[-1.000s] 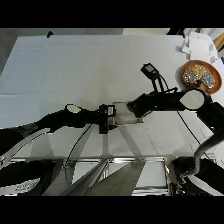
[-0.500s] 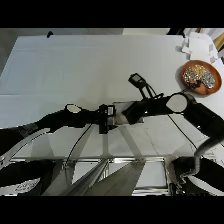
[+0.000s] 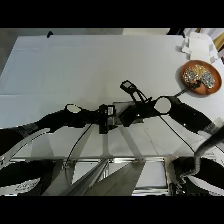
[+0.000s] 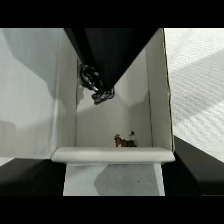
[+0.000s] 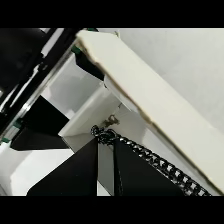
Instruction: Fold the box and place the chain.
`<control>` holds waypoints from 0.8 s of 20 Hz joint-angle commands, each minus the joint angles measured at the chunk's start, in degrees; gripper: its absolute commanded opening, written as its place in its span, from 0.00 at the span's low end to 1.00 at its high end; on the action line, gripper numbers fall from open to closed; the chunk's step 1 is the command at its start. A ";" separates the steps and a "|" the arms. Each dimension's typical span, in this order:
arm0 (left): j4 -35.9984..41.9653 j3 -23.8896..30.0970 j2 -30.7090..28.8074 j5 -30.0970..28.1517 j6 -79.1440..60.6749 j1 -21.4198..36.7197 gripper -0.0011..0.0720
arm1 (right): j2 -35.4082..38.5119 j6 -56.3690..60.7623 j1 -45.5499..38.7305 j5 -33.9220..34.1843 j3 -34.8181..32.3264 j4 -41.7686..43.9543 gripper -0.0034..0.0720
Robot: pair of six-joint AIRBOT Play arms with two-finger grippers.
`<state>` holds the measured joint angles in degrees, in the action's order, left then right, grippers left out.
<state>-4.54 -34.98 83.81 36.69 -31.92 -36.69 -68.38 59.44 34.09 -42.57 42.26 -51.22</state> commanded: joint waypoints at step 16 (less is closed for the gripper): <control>0.00 -0.02 -0.02 -0.02 -0.02 0.04 0.20 | 8.70 3.80 0.07 -9.46 0.00 -8.11 0.30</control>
<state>-4.54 -34.98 83.81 36.69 -31.94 -36.69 -64.18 60.25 34.15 -49.32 42.26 -53.71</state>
